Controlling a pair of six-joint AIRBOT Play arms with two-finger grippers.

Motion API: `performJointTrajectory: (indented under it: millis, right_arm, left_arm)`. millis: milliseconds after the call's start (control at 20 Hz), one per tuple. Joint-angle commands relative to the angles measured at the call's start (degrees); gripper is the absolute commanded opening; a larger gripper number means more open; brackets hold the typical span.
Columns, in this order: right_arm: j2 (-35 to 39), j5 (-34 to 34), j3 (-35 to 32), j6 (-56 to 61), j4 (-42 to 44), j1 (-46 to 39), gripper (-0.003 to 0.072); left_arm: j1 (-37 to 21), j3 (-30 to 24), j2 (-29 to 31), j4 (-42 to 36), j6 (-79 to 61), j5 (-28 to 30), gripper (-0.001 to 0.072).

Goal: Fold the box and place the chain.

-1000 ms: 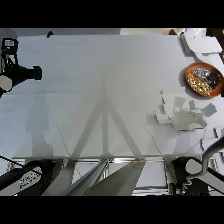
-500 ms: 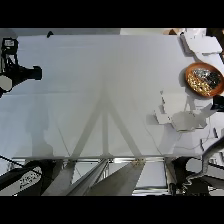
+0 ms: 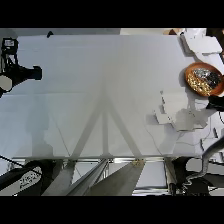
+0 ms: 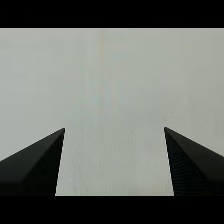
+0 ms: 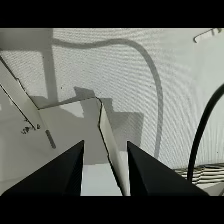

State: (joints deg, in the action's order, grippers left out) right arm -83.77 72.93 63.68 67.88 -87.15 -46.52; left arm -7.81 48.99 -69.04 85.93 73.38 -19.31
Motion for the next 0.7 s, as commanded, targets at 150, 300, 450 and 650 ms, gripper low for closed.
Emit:
performJointTrajectory:
  millis: [150,300,450,650]
  right_arm:
    - [-3.54,-1.18,0.00,-0.96,-0.04,-0.02,0.0291]
    - [-4.04,-1.16,0.00,-3.04,-0.02,-0.02,0.0012]
    - [-4.02,-0.55,0.00,-4.09,0.96,-0.02,0.0015]
    - [-3.37,3.48,0.00,-8.31,5.40,1.16,0.0014]
  left_arm:
    - [0.04,0.04,0.04,0.00,-0.02,0.02,0.0702]
    - [0.04,0.04,0.04,0.02,-0.02,0.02,0.0702]
    - [0.04,0.04,0.04,0.02,-0.02,0.02,0.0702]
    - [0.04,0.04,0.04,0.02,-0.02,0.02,0.0702]
